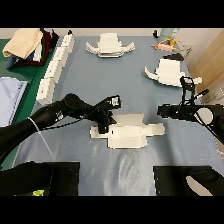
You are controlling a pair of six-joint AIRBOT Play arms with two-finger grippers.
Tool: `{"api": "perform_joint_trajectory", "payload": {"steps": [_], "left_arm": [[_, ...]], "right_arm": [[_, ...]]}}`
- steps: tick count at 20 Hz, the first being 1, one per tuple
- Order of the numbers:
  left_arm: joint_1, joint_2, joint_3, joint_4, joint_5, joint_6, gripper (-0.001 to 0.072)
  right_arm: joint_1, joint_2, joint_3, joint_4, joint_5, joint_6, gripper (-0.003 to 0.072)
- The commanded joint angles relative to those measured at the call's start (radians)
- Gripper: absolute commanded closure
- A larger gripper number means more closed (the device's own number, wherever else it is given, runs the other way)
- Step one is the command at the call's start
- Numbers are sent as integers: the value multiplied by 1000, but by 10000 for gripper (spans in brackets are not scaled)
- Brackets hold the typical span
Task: Fold the box.
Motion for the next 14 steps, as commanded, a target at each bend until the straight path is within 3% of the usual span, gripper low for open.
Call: {"api": "perform_joint_trajectory", "payload": {"steps": [1,9,14], "left_arm": [[-37,10,-54,-7,82,19,701],[-32,17,-70,73,19,-124,698],[0,44,31,190,-106,-275,698]], "right_arm": [[0,1,0,5,0,5,461],[0,1,0,28,9,4,461],[1,1,-1,27,18,4,461]]}}
